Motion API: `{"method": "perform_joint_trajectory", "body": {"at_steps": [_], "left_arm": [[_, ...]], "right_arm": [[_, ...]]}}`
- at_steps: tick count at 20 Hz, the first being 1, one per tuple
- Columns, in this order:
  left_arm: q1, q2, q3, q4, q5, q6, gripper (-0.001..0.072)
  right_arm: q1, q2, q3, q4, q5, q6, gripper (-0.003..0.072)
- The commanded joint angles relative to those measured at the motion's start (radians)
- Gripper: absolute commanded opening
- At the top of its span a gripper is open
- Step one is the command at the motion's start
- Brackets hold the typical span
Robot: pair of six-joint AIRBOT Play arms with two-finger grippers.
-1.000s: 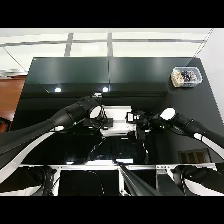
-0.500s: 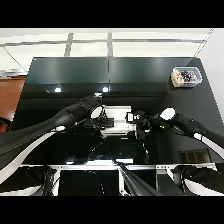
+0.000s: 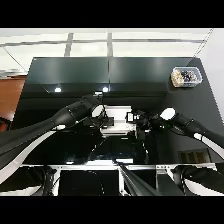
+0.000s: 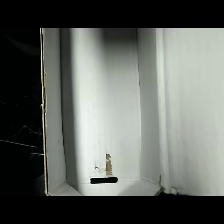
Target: Fold the box and place the chain.
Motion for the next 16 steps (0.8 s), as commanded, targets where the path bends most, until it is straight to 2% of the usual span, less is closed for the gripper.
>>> {"method": "perform_joint_trajectory", "body": {"at_steps": [1, 2, 6, 7, 8, 9, 11, 14, 16], "left_arm": [[-0.001, -0.007, 0.003, -0.008, 0.0, -0.001, 0.0152], [-0.003, -0.007, 0.003, -0.007, 0.005, -0.001, 0.002], [-0.002, -0.007, 0.003, -0.008, 0.006, -0.001, 0.0025], [-0.002, -0.007, 0.003, -0.019, 0.006, 0.0, 0.0025], [0.0, -0.007, 0.003, -0.024, 0.003, 0.0, 0.0025], [0.002, -0.007, 0.003, -0.024, -0.001, 0.0, 0.0024], [0.002, -0.006, 0.003, -0.019, -0.005, 0.007, 0.0025], [0.002, -0.006, 0.006, -0.018, -0.005, 0.031, 0.0025], [0.002, -0.006, 0.006, -0.018, -0.005, 0.032, 0.0025]], "right_arm": [[0.001, 0.0, 0.0, 0.0, 0.001, 0.0, 0.0128], [0.001, 0.0, 0.0, 0.0, 0.001, 0.0, 0.0128], [0.001, 0.0, 0.0, 0.0, 0.001, 0.0, 0.0129], [0.0, 0.0, 0.0, 0.0, -0.003, 0.024, 0.0172], [0.001, 0.0, 0.0, -0.003, -0.023, 0.048, 0.0499], [0.001, 0.004, 0.001, -0.003, -0.028, 0.048, 0.072], [0.0, 0.048, 0.001, -0.076, -0.02, 0.111, 0.072], [0.0, 0.155, 0.001, -0.326, 0.035, 0.359, 0.072], [0.0, 0.195, 0.001, -0.362, 0.06, 0.36, 0.072]]}}
